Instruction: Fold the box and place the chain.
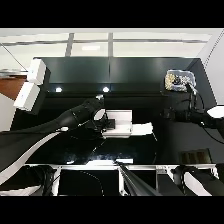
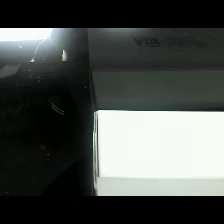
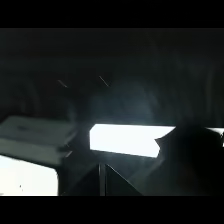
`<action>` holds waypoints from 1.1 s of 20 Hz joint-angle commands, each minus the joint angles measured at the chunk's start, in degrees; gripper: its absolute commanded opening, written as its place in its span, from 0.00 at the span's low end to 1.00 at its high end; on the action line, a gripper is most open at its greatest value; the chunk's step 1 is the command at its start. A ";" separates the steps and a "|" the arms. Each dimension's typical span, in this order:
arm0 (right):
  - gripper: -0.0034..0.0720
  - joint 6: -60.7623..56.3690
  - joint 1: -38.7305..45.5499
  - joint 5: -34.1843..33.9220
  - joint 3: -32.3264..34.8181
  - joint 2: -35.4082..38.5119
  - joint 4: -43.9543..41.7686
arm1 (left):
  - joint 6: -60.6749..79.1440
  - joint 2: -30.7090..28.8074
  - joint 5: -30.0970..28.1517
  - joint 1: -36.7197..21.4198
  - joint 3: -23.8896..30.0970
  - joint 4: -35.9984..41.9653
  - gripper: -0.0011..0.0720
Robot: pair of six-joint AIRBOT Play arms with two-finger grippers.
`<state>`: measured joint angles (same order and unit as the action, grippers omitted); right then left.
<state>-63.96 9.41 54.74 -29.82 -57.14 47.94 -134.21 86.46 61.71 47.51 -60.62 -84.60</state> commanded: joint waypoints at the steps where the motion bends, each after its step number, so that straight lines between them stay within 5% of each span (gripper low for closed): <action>1: 0.10 -12.31 2.25 6.97 1.36 -6.67 0.31 | 0.00 0.04 0.07 -0.04 0.00 0.00 0.06; 10: 0.10 -22.64 2.25 7.72 -0.39 -10.27 7.19 | 0.00 0.04 0.07 -0.04 0.00 0.00 0.06; 22: 0.10 -12.37 -9.14 6.80 -0.52 -13.84 -3.08 | 0.00 0.04 0.04 -0.04 0.00 0.00 0.06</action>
<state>-80.84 2.20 61.76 -30.28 -70.54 49.04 -134.21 86.46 61.76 47.51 -60.62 -84.58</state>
